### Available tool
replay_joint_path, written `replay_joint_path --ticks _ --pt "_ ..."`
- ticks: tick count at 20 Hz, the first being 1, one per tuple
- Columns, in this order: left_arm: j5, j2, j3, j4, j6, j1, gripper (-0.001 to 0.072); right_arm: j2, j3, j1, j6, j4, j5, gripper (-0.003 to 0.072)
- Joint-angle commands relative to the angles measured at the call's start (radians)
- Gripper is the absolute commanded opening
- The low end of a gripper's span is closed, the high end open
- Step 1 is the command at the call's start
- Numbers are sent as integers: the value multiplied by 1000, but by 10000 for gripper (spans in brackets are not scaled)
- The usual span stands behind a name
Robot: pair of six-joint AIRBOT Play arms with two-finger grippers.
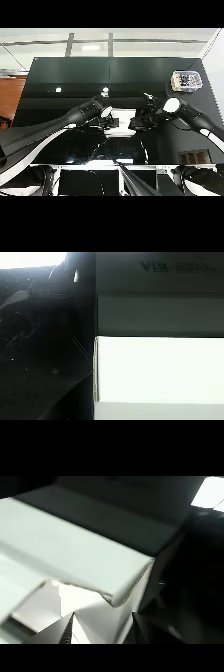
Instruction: Fold the box and place the chain.
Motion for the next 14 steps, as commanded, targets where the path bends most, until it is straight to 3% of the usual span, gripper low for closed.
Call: replay_joint_path --ticks 1,5,11,14 --pt "-1 1 0 0 1 0 32 -2 56 90 222 -237 -31 356" --pt "0 1 0 0 1 0 31 -18 117 200 431 -465 -25 334" --pt "0 0 0 1 1 0 32 -126 202 277 551 -562 119 334" --pt "0 0 0 1 1 0 32 -141 209 278 628 -563 130 334"
